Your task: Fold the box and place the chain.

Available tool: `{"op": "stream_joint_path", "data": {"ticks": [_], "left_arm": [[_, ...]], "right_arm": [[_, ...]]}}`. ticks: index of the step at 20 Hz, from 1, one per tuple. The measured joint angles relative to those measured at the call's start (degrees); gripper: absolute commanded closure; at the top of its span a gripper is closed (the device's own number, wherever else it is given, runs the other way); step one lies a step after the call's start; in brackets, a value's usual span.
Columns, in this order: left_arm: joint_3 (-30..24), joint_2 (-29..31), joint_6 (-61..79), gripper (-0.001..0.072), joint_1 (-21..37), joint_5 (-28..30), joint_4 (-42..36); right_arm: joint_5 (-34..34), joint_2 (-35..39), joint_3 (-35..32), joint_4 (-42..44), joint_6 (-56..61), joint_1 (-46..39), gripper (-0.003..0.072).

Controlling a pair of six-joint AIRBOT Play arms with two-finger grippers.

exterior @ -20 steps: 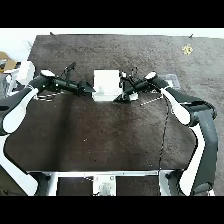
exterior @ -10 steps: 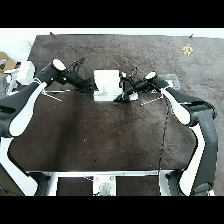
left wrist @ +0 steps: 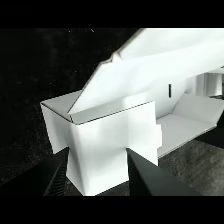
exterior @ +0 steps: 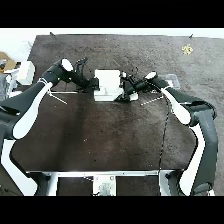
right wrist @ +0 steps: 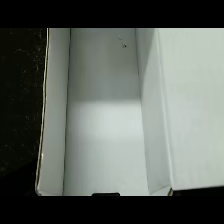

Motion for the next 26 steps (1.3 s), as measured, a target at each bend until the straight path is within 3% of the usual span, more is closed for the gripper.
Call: {"op": "stream_joint_path", "data": {"ticks": [9,10,18,26], "left_arm": [[0.5,-0.3,-9.2,0.0318,-3.1,0.5,11.1],[1.4,-0.7,-10.2,0.0354,-3.6,-0.1,12.6],[17.0,-9.3,-19.0,0.0356,-9.7,-12.4,28.2],[21.1,-12.5,-23.6,0.0368,-11.1,-15.4,34.2]], "right_arm": [[0.0,0.0,0.0,0.0,0.0,0.0,0.0190],[0.0,0.0,0.0,0.0,0.0,0.0,0.0189],[0.0,0.0,0.0,0.0,0.0,0.0,0.0190],[0.0,0.0,0.0,0.0,0.0,0.0,0.0190]]}}
